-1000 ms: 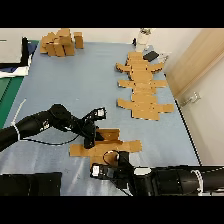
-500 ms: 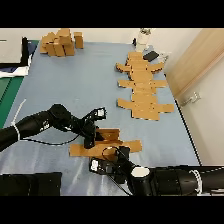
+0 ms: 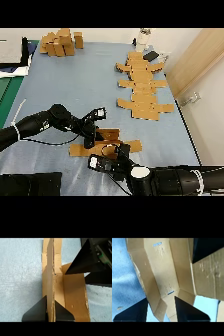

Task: Fold the box.

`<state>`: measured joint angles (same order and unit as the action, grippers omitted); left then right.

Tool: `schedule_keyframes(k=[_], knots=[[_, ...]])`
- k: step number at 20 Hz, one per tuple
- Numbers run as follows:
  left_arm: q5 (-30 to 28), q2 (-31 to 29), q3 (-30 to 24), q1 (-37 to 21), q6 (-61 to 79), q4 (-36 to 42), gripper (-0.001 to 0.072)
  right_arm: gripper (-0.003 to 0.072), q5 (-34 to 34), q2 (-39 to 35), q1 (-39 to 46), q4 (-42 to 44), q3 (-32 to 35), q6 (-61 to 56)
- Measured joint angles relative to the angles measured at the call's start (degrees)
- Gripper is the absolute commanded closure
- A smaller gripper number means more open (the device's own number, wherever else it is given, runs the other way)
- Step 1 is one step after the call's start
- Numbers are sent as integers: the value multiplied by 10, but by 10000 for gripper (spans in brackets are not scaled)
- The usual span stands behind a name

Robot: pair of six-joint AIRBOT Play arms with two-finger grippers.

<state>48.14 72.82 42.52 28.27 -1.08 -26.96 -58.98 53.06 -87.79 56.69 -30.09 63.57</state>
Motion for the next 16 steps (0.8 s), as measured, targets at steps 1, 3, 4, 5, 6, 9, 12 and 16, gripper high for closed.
schedule_keyframes(k=[1,3,4,5,6,9,12,16], knots=[[0,0,0,0,0,0,696,184,0,-1,1,-2,0,1],[0,0,0,0,0,0,696,-27,5,-4,11,-2,0,1],[0,0,0,0,0,0,696,-27,5,-6,20,3,0,3],[0,0,0,0,0,0,696,-27,5,-7,31,13,0,3],[0,0,0,0,0,0,696,-26,5,-9,40,24,0,5],[0,0,0,0,0,0,696,-26,5,-23,57,47,2,20],[0,0,0,0,0,0,696,-26,13,-46,64,36,19,25],[0,0,0,0,0,0,696,-25,36,-88,67,-12,50,15]])
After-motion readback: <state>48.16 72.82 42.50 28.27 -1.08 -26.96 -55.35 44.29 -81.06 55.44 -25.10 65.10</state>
